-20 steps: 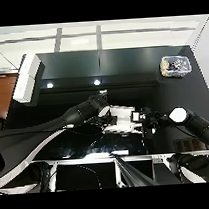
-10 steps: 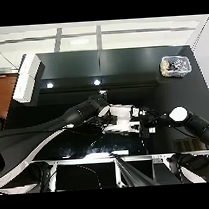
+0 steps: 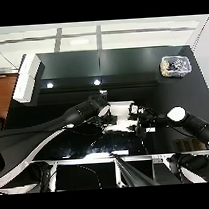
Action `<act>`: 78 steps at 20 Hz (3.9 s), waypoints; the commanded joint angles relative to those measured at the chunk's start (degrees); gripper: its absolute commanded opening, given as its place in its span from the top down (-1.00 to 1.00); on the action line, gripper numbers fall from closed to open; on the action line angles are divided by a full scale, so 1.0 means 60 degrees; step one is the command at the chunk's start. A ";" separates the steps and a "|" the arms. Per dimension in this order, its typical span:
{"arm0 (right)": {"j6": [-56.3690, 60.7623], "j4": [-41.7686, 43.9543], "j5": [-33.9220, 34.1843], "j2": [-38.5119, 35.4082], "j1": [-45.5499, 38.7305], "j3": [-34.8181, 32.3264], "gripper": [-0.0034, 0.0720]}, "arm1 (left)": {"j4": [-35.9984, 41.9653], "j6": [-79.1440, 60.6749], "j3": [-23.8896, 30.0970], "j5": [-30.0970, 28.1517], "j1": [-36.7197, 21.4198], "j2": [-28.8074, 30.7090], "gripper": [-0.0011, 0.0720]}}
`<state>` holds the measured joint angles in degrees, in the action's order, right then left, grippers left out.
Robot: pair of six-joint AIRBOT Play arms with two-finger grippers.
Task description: Fold the box and place the chain.
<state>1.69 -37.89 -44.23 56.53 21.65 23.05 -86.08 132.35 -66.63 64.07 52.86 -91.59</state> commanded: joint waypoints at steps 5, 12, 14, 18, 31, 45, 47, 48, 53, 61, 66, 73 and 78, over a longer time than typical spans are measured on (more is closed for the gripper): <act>0.0011 -0.0124 0.0229 0.0015 -0.0018 0.0004 0.53 | 0.0011 -0.0022 0.0004 0.0160 0.0000 -0.0007 0.89; 0.6841 -0.2419 -0.1683 -0.1541 -0.2881 0.0495 0.79 | 0.0004 -0.0022 0.0000 0.0160 -0.0007 -0.0007 0.89; 0.9122 -0.3126 -0.2095 -0.1738 -0.4550 0.0503 0.79 | 0.0007 -0.0022 0.0000 0.0160 -0.0007 -0.0007 0.89; 1.2400 -0.3479 -0.2153 -0.1650 -0.7497 0.0120 0.79 | 0.0011 -0.0022 0.0000 0.0160 -0.0007 -0.0007 0.89; 1.1672 -0.1898 -0.4331 0.1362 -0.6426 -0.0047 0.78 | 0.0040 -0.0022 0.0000 0.0160 -0.0007 -0.0004 0.89; 0.8896 0.1479 -0.4390 0.1570 -0.3818 0.0612 -0.97 | 0.0248 -0.0025 0.0000 0.0182 -0.0015 -0.0007 0.89; 0.9311 0.1464 -0.3665 0.1570 -0.3162 0.0769 -0.96 | 0.0244 -0.0025 0.0000 0.0182 -0.0015 -0.0007 0.89; 0.9683 0.1410 -0.3282 0.1559 -0.2903 0.0831 -0.95 | 0.0208 -0.0022 0.0000 0.0182 -0.0015 -0.0007 0.89; 1.1122 0.0372 -0.2346 0.1548 -0.1424 0.1111 -0.49 | 0.0175 -0.0025 0.0000 0.0178 -0.0015 -0.0007 0.89; 1.3446 -0.1836 -0.2106 0.1494 -0.0430 0.1851 -0.36 | 0.0178 -0.0025 0.0000 0.0175 -0.0015 -0.0007 0.89; 1.5850 -0.3730 -0.2528 0.1475 0.0372 0.2623 -0.36 | 0.0178 -0.0022 0.0000 0.0171 -0.0015 -0.0007 0.89; 1.9959 -0.6255 -0.2663 0.1486 0.2408 0.3224 0.01 | 0.0178 -0.0025 0.0000 0.0168 -0.0015 -0.0007 0.89; 2.1872 -0.7184 -0.2623 0.1614 0.3060 0.3249 0.09 | 0.0178 -0.0025 0.0000 0.0164 -0.0015 -0.0007 0.89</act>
<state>124.09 -75.81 -60.01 65.73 37.67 42.19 -85.01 132.22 -66.63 65.17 52.80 -91.64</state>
